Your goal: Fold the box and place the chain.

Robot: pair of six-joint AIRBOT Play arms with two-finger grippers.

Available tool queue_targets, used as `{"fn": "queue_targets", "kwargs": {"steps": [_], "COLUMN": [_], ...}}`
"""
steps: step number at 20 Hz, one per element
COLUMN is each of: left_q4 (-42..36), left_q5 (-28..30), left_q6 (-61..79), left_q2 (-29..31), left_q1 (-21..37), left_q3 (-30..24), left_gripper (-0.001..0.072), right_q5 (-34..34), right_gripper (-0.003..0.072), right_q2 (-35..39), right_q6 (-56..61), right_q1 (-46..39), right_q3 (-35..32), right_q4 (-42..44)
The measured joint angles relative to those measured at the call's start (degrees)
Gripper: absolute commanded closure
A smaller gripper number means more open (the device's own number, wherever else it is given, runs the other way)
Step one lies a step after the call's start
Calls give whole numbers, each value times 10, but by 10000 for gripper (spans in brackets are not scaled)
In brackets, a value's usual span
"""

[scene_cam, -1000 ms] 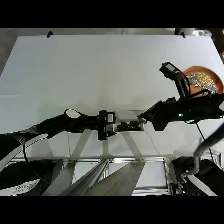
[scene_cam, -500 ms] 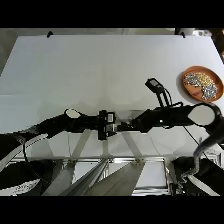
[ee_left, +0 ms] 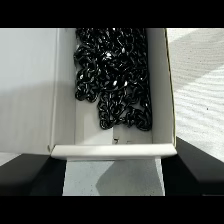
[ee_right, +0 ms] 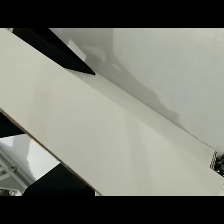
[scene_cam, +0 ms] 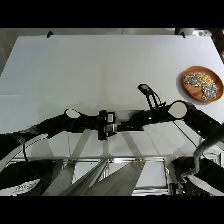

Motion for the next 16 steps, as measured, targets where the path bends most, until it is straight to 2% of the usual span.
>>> {"fn": "queue_targets", "kwargs": {"steps": [2,3,6,11,13,16], "left_q4": [0,0,0,0,0,0], "left_q5": [0,0,0,0,0,0], "left_q6": [0,0,0,0,0,0], "left_q2": [0,0,0,0,0,0], "left_q1": [0,0,0,0,0,0], "left_q3": [0,0,0,0,0,0], "left_gripper": [573,573,573,573,573,573], "right_q5": [6,12,35,120,133,154], "right_gripper": [548,519,498,482,277,270], "right_q2": [27,44,97,139,131,97], "right_q6": [-26,-38,-74,-246,-320,-446], "right_q1": [-14,-28,-111,-245,-264,-270], "right_q3": [0,0,0,-1,-2,-12], "right_q4": [4,3,-2,-51,-77,-81]}}
